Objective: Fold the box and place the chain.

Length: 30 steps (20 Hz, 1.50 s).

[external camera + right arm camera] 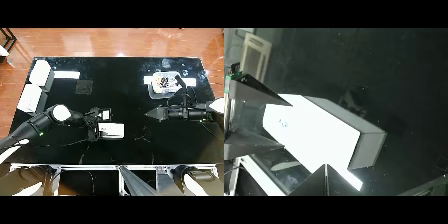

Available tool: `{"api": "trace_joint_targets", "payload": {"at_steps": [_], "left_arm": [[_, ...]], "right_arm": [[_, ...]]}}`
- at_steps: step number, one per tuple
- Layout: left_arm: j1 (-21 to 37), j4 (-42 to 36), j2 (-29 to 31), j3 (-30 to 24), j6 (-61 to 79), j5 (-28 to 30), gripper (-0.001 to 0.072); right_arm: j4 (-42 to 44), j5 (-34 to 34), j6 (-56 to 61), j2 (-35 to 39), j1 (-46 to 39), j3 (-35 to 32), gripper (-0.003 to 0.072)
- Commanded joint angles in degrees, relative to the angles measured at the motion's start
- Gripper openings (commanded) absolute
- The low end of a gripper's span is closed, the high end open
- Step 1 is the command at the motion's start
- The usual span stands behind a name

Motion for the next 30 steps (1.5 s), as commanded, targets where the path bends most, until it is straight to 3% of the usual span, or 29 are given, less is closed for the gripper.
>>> {"api": "trace_joint_targets", "payload": {"at_steps": [1, 23, 26, 27, 30], "left_arm": [[0.0, 0.0, 0.0, -0.2, -0.1, -0.1, 0.0636], [0.0, -0.2, -2.6, -0.8, -0.2, 0.2, 0.0628], [0.0, -0.2, -2.6, -0.8, -0.2, -0.3, 0.0494], [0.0, -0.2, -2.6, -0.8, -0.5, -0.5, 0.0488], [0.1, 0.1, -2.1, -0.7, -4.5, -1.5, 0.0297]], "right_arm": [[0.0, -0.3, 0.0, 0.0, 0.0, 0.0, 0.0022], [0.0, -0.5, 0.0, 0.0, 0.0, 0.0, 0.0023], [0.0, -0.6, 0.0, 0.0, 0.0, 0.0, 0.0023], [0.0, -0.6, 0.0, 0.0, 0.0, 0.0, 0.0022], [0.0, -0.5, 0.0, 0.0, 0.0, 0.0, 0.0022]]}}
